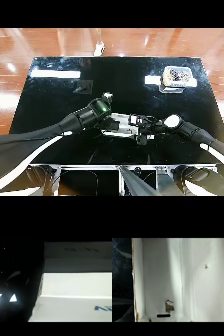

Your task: Fold the box and place the chain.

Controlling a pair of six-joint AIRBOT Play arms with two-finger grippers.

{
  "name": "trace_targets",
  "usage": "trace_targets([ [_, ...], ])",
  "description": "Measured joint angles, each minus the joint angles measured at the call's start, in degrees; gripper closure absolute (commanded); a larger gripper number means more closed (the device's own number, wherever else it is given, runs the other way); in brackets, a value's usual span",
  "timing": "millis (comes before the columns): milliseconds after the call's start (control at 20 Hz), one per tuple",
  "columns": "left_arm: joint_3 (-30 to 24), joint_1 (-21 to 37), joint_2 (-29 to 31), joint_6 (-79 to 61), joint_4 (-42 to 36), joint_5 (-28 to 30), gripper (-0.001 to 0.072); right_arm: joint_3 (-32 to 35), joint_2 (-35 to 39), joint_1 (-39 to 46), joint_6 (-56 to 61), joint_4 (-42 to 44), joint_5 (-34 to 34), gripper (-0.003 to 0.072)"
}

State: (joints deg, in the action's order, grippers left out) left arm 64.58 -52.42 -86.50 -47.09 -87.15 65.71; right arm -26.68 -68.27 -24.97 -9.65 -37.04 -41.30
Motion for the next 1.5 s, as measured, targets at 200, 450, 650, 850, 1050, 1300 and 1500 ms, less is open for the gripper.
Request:
trace_targets([
  [200, 0.1, 0.0, -1.0, 0.5, 0.3, 0.2, 0.037, 0.0, 0.0, 0.0, 0.0, 0.0, 0.0, 0.0135],
  [450, 0.1, 0.0, -2.1, 0.8, -0.2, -0.1, 0.0402, 0.0, 0.0, 0.0, 0.0, 0.0, 0.0, 0.0135],
  [650, 0.1, 0.0, -2.4, 0.8, -0.4, -0.2, 0.0402, 0.0, 0.0, 0.0, 0.0, 0.0, 0.0, 0.0135],
  [850, 0.1, 0.0, -2.6, 0.9, -0.5, -0.2, 0.0402, 0.0, 0.0, 0.0, 0.0, 0.0, 0.0, 0.0135],
  [1050, 0.1, 0.0, -2.6, 0.9, -0.5, -0.2, 0.0466, 0.0, 0.0, 0.0, 0.0, 0.0, 0.0, 0.0136],
  [1300, 0.1, 0.0, -2.6, 0.7, -0.5, 0.2, 0.0684, 0.0, 0.0, 0.0, 0.0, 0.0, 0.0, 0.0135],
  [1500, 0.2, 0.1, -2.7, 0.1, -0.5, 0.0, 0.0681, 0.0, 0.0, 0.0, 0.0, 0.0, 0.0, 0.0135],
])
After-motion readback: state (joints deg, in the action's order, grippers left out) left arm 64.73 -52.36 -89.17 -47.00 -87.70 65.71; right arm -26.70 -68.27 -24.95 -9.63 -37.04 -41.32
